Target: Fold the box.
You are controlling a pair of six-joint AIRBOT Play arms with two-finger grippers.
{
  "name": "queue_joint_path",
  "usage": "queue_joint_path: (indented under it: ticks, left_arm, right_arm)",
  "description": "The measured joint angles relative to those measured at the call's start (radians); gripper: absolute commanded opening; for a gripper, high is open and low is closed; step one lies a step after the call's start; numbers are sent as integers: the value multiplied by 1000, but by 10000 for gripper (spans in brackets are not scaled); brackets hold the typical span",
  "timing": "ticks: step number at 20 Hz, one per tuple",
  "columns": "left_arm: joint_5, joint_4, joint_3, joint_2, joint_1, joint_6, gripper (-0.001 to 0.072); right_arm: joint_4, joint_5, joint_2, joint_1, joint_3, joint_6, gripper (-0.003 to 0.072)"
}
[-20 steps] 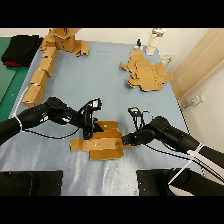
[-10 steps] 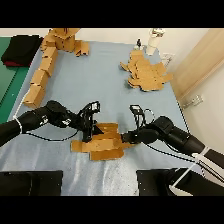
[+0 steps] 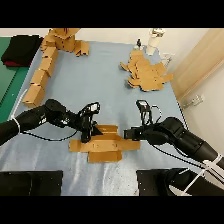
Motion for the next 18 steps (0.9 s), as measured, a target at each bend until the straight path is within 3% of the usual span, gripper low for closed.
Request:
queue_joint_path:
  ticks: [18]
  left_arm:
    - [27,5,-37,10,1,-10,11]
  right_arm:
    - [-7,-1,5,0,0,7,4]
